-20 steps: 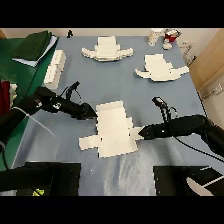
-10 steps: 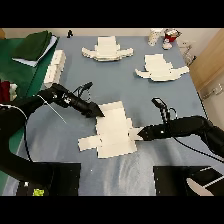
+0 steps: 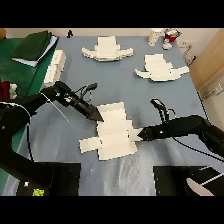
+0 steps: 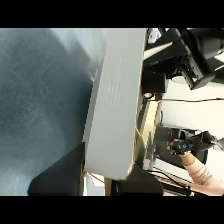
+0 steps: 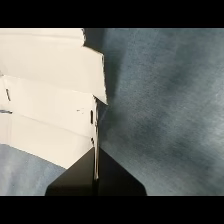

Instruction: Fold the box.

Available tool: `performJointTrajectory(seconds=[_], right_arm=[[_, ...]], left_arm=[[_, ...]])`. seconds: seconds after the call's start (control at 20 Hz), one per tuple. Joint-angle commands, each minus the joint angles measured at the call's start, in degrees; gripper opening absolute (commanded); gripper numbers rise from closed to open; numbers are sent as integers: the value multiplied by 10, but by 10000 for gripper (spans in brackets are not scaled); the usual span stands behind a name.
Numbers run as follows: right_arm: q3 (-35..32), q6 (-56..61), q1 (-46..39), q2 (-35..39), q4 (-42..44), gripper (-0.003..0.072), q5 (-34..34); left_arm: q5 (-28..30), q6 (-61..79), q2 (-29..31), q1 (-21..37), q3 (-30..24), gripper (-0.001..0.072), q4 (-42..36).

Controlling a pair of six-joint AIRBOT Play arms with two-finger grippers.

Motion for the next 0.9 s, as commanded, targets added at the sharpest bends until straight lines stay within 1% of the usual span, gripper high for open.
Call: performJointTrajectory(seconds=[0.0, 0.15, 0.55, 0.75, 0.8, 0.85], right_arm=[[0, 0, 0, -2, 0, 2, 0], [0, 0, 0, -2, 0, 2, 0], [0, 0, 0, -2, -1, 2, -2], [0, 0, 0, -2, -2, 2, 0], [0, 0, 0, -2, -2, 2, 3], [0, 0, 0, -2, -1, 2, 5]], left_arm=[[4, 16, -1, -16, 1, 174, 8], [26, 18, 0, -22, 1, 172, 8], [34, 18, -1, -22, 23, 175, 8], [36, 18, -1, -24, 25, 172, 11], [35, 19, -1, -27, 25, 127, 13], [30, 34, -1, -29, 25, 13, 13]])
